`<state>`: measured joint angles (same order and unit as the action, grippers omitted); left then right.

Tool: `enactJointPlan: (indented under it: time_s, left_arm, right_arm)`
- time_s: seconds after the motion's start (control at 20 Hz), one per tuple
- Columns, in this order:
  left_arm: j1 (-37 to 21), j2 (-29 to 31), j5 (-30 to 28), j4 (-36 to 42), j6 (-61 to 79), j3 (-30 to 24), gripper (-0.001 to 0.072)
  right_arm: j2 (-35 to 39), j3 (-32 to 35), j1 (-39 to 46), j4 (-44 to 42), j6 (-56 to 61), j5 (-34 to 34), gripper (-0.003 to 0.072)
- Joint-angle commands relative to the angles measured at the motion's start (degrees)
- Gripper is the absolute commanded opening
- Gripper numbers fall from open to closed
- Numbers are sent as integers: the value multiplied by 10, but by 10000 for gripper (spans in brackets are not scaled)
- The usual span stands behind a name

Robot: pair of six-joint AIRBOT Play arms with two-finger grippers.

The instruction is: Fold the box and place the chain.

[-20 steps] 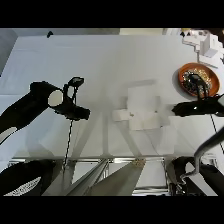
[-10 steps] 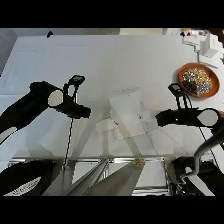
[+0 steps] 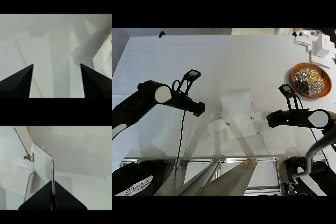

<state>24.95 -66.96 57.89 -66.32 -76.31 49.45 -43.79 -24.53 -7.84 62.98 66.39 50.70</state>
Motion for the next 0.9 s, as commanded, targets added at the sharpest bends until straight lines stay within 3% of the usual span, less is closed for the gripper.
enactJointPlan:
  time_s: [0.0,0.1,0.25,0.45,0.85]
  left_arm:
    - [-79,-23,42,340,310,0,637]
    - [-87,-57,74,400,389,0,637]
    - [-65,-132,75,404,409,0,640]
    - [-37,-217,73,470,471,0,640]
    - [5,-276,38,587,576,0,636]
  right_arm:
    - [0,0,-1,-1,0,5,19]
    - [0,0,-1,-1,0,7,19]
    - [0,0,-1,-1,1,9,19]
    - [0,0,-1,-1,1,9,19]
    - [0,0,-1,-5,4,10,19]
